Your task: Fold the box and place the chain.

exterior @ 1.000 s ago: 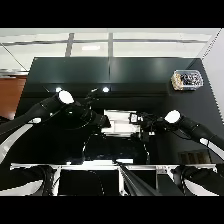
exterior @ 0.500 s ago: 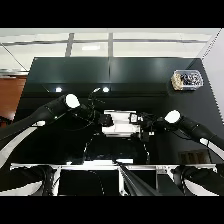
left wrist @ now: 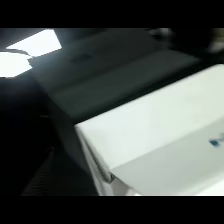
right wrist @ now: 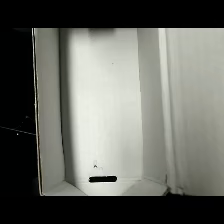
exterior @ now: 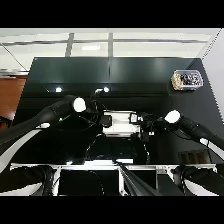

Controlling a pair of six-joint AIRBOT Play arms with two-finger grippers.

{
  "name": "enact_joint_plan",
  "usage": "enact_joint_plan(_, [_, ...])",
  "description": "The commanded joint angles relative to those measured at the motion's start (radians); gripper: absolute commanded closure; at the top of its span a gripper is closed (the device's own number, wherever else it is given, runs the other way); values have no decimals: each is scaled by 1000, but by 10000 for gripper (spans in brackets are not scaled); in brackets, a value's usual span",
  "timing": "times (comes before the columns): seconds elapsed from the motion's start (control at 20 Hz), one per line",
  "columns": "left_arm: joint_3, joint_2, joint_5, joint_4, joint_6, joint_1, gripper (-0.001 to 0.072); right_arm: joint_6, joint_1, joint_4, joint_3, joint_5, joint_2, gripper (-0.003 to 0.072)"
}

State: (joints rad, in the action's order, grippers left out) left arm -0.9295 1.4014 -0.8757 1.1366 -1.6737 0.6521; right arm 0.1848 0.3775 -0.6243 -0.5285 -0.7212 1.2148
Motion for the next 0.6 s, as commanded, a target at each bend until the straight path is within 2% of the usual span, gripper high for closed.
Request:
enact_joint_plan(0.0, [-68, 11, -60, 283, -298, 92, 96, 0, 1, 0, 0, 0, 0, 216])
enact_joint_plan(0.15, [-130, 42, -152, 427, -400, 163, 96, 0, 1, 0, 0, 0, 0, 216])
enact_joint_plan(0.25, [-159, 71, -189, 455, -454, 194, 96, 0, 1, 0, 0, 0, 0, 216])
enact_joint_plan(0.3, [-172, 88, -208, 452, -491, 202, 148, 0, 1, 0, 0, 0, 0, 215])
enact_joint_plan(0.35, [-179, 101, -215, 450, -512, 206, 249, 0, 1, 0, 0, 0, 0, 216])
enact_joint_plan(0.55, [-183, 111, -202, 445, -607, 220, 267, 0, 1, 0, 0, 0, 0, 216])
